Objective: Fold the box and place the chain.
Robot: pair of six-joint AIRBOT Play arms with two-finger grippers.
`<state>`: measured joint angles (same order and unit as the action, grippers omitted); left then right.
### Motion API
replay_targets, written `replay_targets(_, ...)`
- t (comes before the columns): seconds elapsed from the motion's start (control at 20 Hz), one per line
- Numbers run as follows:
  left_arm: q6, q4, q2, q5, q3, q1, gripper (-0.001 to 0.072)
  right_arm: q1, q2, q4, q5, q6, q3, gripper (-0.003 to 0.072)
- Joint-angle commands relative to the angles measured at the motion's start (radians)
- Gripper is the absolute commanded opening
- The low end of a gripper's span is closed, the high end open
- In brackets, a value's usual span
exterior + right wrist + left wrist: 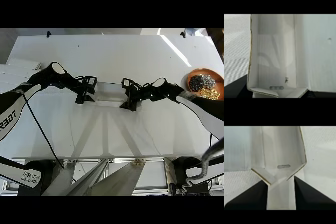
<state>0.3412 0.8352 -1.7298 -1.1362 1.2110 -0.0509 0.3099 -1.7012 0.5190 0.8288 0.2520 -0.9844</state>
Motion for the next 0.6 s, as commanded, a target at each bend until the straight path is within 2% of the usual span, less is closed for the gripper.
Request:
replay_targets(0.0, 0.005, -0.047, -0.001, -0.004, 0.000, -0.001, 0.0249, 0.000, -0.001, 0.000, 0.000, 0.000, -0.001, 0.0426)
replay_targets(0.15, 0.062, -0.068, -0.001, -0.047, 0.000, -0.010, 0.0242, 0.000, -0.001, 0.000, 0.000, 0.000, 0.000, 0.0426)
replay_targets(0.3, 0.067, -0.068, -0.001, -0.057, 0.000, -0.024, 0.0140, 0.000, -0.001, 0.000, 0.000, 0.000, 0.000, 0.0426)
replay_targets(0.55, 0.066, -0.105, -0.001, -0.056, 0.000, -0.032, 0.0144, 0.000, -0.001, 0.000, 0.000, 0.000, 0.000, 0.0426)
